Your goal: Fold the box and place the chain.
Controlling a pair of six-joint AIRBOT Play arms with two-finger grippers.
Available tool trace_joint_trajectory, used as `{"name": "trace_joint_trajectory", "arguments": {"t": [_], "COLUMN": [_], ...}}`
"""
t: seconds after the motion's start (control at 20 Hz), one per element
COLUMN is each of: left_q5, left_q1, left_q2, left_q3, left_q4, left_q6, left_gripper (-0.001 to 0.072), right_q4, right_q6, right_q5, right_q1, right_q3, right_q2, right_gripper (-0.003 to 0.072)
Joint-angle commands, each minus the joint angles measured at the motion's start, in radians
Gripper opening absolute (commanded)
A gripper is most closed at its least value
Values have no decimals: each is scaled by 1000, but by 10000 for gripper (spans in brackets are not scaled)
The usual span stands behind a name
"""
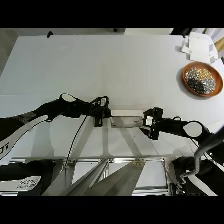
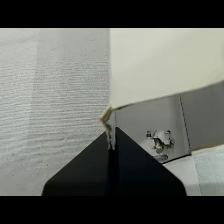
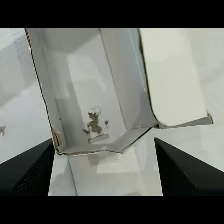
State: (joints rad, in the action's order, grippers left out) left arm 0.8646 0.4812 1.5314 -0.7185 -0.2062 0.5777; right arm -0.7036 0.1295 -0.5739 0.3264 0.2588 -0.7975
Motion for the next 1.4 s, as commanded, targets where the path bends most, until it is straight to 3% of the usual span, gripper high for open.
{"name": "trace_joint_trajectory", "arguments": {"t": [0.0, 0.55, 0.85, 1.35], "left_q5": [0, 0, 0, 0], "left_q1": [0, 0, 0, 0], "left_q2": [0, 0, 0, 0], "left_q3": [-1, -1, -1, -1], "left_q4": [0, 0, 0, 0], "left_q6": [0, 0, 0, 0], "left_gripper": [11, 11, 11, 11], "right_q4": [72, 143, 167, 167], "right_q6": [90, 271, 301, 377], "right_q5": [-41, -251, -282, -298], "right_q1": [-54, -154, -154, -154], "right_q3": [25, 126, 190, 192], "right_q2": [-55, -296, -388, -435], "right_gripper": [682, 681, 680, 675]}}
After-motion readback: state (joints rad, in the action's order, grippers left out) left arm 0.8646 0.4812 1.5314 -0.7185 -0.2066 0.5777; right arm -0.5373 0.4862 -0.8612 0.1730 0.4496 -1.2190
